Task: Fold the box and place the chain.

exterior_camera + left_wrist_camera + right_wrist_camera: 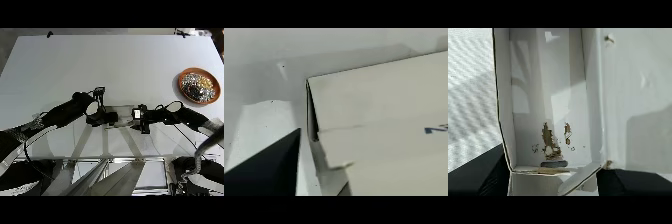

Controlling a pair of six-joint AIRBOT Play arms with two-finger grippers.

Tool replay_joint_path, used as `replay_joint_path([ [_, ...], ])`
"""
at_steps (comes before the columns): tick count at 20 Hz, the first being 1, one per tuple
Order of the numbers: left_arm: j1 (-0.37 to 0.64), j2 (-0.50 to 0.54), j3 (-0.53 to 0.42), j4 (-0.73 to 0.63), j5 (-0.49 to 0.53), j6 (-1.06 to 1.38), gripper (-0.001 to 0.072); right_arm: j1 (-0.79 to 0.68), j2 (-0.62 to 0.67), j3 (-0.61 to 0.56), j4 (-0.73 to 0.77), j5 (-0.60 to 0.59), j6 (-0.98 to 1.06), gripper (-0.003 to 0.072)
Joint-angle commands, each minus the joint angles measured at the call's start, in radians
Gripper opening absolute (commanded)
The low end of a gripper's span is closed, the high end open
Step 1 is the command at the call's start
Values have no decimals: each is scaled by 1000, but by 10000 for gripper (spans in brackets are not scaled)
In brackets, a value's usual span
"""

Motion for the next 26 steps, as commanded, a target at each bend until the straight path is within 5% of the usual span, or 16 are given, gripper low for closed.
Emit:
replay_joint_path([
  [1, -11, -3, 3, 70, -11, -70, 408, -1, 0, 0, -1, 0, 0, 336],
  [7, -17, -20, 7, 43, -8, -113, 414, -1, 0, 0, -1, 0, 0, 336],
  [12, -15, -113, 167, 81, -214, -108, 418, -1, 0, 0, -1, 0, 0, 336],
  [21, -42, -188, 180, 72, -185, -113, 408, -1, 0, 0, -1, 0, 0, 336],
  [26, -42, -190, 180, 78, -172, -135, 7, -1, 0, 0, -1, 0, 0, 336],
])
